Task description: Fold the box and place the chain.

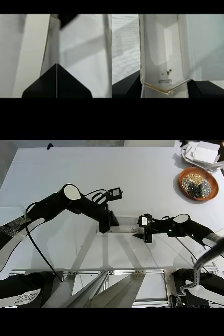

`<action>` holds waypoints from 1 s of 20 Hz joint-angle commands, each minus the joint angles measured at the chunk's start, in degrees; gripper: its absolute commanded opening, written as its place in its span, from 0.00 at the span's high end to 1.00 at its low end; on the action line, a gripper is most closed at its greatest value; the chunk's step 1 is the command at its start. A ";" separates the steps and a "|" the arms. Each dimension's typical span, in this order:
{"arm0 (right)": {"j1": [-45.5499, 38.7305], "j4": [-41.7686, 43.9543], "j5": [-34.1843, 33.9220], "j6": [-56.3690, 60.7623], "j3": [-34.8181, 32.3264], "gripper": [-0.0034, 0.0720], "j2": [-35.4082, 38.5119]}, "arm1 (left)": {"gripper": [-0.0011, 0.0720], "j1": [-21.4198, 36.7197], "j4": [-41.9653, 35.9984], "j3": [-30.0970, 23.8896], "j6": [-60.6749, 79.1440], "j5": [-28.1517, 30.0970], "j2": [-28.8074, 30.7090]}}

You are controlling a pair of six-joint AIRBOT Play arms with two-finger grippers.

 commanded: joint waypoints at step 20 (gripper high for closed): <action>-0.04 -0.02 0.02 -0.02 0.07 0.40 0.04 | 0.98 2.08 1.14 -0.02 -7.17 13.33 -0.31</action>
